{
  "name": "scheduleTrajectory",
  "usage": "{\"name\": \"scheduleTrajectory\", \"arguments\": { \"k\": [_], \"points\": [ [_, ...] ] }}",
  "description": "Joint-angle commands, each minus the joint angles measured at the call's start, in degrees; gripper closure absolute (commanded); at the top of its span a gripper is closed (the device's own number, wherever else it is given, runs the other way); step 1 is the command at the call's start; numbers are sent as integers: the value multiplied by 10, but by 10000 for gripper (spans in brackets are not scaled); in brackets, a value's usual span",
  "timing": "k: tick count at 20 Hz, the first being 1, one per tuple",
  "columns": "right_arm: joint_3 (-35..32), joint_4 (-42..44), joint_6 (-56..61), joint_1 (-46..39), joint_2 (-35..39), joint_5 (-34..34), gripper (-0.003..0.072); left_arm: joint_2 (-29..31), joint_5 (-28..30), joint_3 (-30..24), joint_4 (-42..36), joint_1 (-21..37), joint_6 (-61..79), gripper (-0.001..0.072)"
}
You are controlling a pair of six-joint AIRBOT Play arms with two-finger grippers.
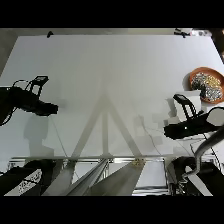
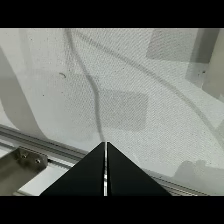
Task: Fold the box and place the chain.
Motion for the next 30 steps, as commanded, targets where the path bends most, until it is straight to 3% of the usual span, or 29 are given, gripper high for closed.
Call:
{"name": "scheduleTrajectory", "arguments": {
  "k": [1,5,7,8,9,12,14,16,20,30],
  "points": [
    [0,0,1,0,0,-4,668,0,0,0,0,0,0,695],
    [37,-41,0,0,0,-86,664,0,0,0,0,0,0,695],
    [85,-161,5,0,0,-91,537,0,0,0,0,0,0,695],
    [111,-241,20,0,0,-89,407,0,0,0,0,0,0,695],
    [134,-322,30,0,0,-87,335,0,0,0,0,0,0,695],
    [160,-487,29,-5,-4,-87,296,0,0,0,0,0,0,695],
    [160,-502,21,-49,-29,-68,259,0,0,0,0,0,0,695],
    [160,-499,20,-119,-68,-60,157,0,0,0,0,0,0,695],
    [160,-490,7,-222,-126,-99,150,0,0,0,0,0,0,695],
    [160,-461,-36,-231,-253,-123,151,0,-1,0,0,0,0,695]
  ]
}}
